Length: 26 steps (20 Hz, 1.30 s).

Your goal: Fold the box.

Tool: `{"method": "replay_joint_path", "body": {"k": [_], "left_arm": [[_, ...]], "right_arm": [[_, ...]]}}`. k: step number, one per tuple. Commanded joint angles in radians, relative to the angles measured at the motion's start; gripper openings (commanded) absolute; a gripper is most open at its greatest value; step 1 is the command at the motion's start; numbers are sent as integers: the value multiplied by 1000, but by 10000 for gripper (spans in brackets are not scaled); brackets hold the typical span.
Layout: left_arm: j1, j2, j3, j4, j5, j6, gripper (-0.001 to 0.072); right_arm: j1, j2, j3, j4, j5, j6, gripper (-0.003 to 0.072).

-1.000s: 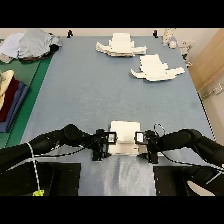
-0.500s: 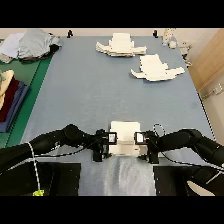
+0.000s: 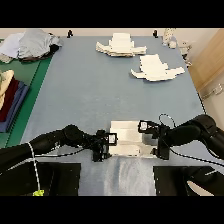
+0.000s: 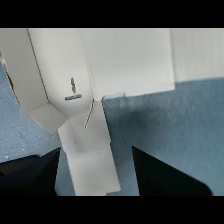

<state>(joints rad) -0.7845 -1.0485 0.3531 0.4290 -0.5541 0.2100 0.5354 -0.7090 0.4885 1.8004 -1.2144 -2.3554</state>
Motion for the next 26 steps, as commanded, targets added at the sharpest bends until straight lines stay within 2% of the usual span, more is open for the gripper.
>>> {"method": "replay_joint_path", "body": {"k": [1,2,4,6,7,8,10,12,17,26], "left_arm": [[1,0,1,-2,2,-1,473],[1,0,1,-2,2,0,473],[1,0,1,-2,2,-1,473],[1,0,1,-2,2,0,474],[1,0,1,-2,2,-1,473],[1,0,1,-2,2,-1,474],[1,0,1,-2,2,0,473],[1,0,1,-2,2,-1,473],[1,0,1,-2,2,0,473],[1,0,1,-2,2,0,473]], "right_arm": [[1,51,41,25,-180,331,720],[1,57,41,123,-177,443,711],[2,54,40,402,-100,541,499],[19,43,40,578,98,560,291],[35,34,40,584,208,611,143],[43,14,40,581,312,661,70],[44,-55,42,581,435,665,7],[44,-156,45,581,490,665,7],[45,-359,45,581,499,665,7],[45,-386,46,579,501,664,7]]}}
